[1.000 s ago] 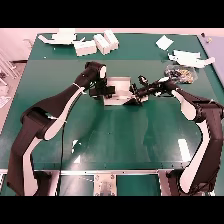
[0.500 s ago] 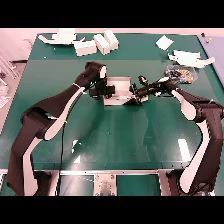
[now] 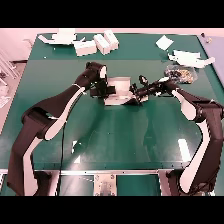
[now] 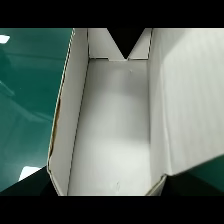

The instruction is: Fold the box and place the chain.

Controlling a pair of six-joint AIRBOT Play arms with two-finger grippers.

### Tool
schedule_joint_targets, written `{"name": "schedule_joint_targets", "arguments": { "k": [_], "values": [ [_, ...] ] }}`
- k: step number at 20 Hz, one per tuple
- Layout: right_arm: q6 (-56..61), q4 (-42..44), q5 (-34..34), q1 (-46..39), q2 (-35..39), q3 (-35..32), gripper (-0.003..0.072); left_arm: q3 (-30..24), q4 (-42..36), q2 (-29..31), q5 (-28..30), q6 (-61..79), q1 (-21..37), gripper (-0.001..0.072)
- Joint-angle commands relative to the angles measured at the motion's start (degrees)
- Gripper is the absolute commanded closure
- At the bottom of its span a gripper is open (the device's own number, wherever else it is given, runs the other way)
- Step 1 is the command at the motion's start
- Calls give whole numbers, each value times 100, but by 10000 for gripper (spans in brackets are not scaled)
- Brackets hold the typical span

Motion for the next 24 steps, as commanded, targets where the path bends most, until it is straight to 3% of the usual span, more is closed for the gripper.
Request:
{"name": "schedule_joint_targets", "arguments": {
  "k": [1, 2, 3, 4, 5, 17, 21, 24],
  "values": [
    [2, 2, -2, 4, 2, 4, 204, -2, -15, -11, 175, 94, -4, 690],
    [2, 2, -2, 4, 2, 4, 204, -2, -17, -11, 234, 96, -4, 688],
    [2, 2, -2, 4, 2, 4, 204, -2, -28, -9, 293, 98, -4, 478],
    [2, 2, -2, 4, 2, 4, 205, -2, -55, -9, 348, 101, -4, 191],
    [2, 2, -2, 4, 2, 4, 204, -2, -63, -7, 400, 103, -4, 38],
    [2, 2, -2, 4, 2, 4, 205, 94, -70, 531, 140, 704, 2, 24],
    [2, 2, -2, 4, 2, 4, 205, 92, 20, 1093, -107, 1349, 2, 25],
    [2, 2, -2, 4, 2, 4, 204, 92, 509, 1528, -455, 2365, 2, 25]
  ]
}}
